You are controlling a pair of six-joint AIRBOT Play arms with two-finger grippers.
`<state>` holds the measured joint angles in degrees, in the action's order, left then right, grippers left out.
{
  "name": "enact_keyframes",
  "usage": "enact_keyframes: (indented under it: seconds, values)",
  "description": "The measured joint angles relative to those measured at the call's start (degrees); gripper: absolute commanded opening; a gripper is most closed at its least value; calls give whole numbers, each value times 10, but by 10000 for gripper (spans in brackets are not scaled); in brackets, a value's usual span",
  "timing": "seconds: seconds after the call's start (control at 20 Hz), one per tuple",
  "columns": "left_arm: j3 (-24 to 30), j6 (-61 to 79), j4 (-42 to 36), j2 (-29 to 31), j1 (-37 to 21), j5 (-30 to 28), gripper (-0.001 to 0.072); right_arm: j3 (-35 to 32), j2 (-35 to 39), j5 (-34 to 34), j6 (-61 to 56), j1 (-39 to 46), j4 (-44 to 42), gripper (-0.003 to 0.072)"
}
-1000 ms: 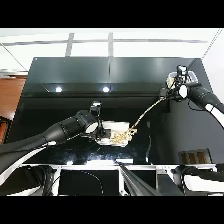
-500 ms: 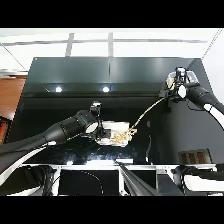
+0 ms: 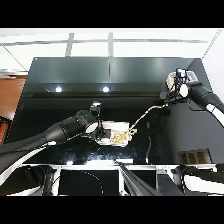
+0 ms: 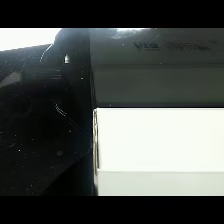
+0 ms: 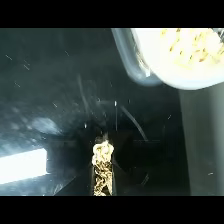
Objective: Fold the box and place the chain.
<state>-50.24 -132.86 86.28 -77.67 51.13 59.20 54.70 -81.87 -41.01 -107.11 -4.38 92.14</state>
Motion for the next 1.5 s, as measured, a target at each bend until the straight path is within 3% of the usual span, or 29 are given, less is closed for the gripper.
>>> enact_keyframes:
  seconds: [0.35, 0.55, 0.75, 1.0, 1.3, 1.35, 1.4, 1.5]
  values:
    - [0, 0, 0, 0, 0, 0, 35, 0, 136, -96, 76, 0, -43, 41]
    - [0, 0, 0, 0, 0, 0, 35, 0, 234, -222, 178, -2, -171, 43]
    - [0, 0, 0, 0, 0, 0, 35, -4, 278, -335, 253, -53, -301, 43]
    - [0, 0, 0, 0, 0, 0, 35, -23, 279, -286, 274, -181, -380, 42]
    - [0, 0, 0, 0, 0, 0, 35, -28, 245, -212, 271, -278, -409, 44]
    - [0, 0, 0, 0, 0, 0, 35, -28, 242, -207, 267, -284, -410, 190]
    - [0, 0, 0, 0, 0, 0, 35, -28, 239, -203, 263, -288, -411, 418]
    - [0, 0, 0, 0, 0, 0, 35, -28, 238, -202, 261, -288, -412, 445]
